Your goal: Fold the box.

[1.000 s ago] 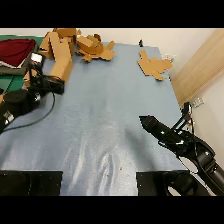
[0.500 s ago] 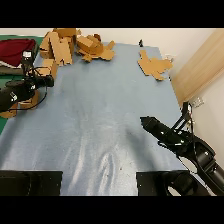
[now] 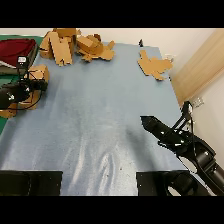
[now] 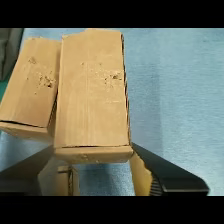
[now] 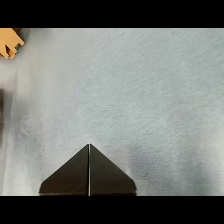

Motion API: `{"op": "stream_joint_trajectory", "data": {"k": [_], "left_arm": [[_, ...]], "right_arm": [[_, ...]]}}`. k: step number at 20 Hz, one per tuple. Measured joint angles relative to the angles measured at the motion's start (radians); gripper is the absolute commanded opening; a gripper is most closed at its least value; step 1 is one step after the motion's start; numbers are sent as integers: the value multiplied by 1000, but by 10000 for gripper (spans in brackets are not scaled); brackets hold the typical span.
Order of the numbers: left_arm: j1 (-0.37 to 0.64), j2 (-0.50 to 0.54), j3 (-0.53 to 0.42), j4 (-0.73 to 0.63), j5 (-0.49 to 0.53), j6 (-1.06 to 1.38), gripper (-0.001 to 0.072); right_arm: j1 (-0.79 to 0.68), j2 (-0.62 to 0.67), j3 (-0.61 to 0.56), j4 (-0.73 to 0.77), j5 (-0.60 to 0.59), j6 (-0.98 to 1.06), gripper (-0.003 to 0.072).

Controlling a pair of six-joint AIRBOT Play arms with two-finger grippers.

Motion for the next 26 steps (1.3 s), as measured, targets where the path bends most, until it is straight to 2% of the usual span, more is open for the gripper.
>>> {"op": "stream_joint_trajectory", "data": {"k": [6, 11, 14, 17, 19, 23, 26], "left_arm": [[5, 16, 0, -40, -10, 6, 688], [2, 130, 0, -93, -24, 6, 687], [-37, 210, 0, -103, -139, -14, 687], [-126, 254, -1, -86, -328, -102, 687], [-205, 264, -6, -27, -409, -204, 687], [-371, 242, -15, 146, -504, -437, 688], [-457, 208, -17, 221, -518, -543, 687]], "right_arm": [[0, 0, 0, -1, -1, 0, 0], [0, 0, 0, -1, -2, 0, 1], [0, -3, 0, -1, -3, 0, 1], [0, -26, 0, -2, -12, -18, 2], [1, -67, 0, -1, -55, -59, 2], [2, -235, 22, -2, -180, -114, 2], [3, -409, 67, -2, -255, -148, 2]]}}
